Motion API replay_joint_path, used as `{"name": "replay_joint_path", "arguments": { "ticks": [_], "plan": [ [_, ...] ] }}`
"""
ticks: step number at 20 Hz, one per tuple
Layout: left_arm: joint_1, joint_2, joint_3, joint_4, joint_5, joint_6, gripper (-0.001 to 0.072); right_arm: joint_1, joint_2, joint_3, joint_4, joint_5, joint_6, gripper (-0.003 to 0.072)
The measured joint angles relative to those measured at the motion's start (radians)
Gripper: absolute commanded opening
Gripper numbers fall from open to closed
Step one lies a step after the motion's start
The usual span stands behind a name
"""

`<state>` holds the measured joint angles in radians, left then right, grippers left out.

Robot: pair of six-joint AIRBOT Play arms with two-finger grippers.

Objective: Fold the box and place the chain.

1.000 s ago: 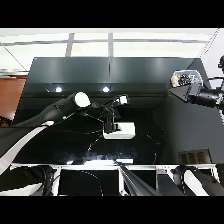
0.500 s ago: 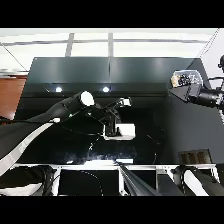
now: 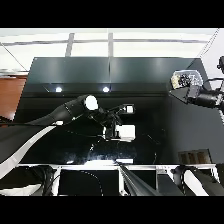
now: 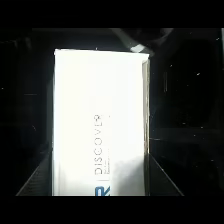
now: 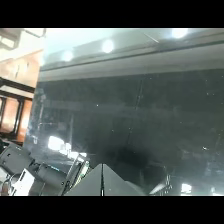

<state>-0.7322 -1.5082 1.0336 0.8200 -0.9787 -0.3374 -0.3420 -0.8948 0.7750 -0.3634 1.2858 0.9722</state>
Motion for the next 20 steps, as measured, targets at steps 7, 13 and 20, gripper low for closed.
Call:
{"name": "replay_joint_path", "arguments": {
  "ticks": [7,13,20],
  "plan": [
    [-0.051,-0.025,0.0,0.092,0.133,0.01,0.0702,0.0,0.0,0.0,-0.001,-0.008,0.0,0.001],
    [-0.034,-0.002,0.013,0.162,0.159,0.002,0.0209,0.0,0.0,0.0,-0.001,-0.012,0.001,0.001],
    [0.394,0.065,0.096,0.383,0.196,-0.253,0.0238,0.0,0.0,0.0,0.0,-0.03,0.004,0.001]
  ]
}}
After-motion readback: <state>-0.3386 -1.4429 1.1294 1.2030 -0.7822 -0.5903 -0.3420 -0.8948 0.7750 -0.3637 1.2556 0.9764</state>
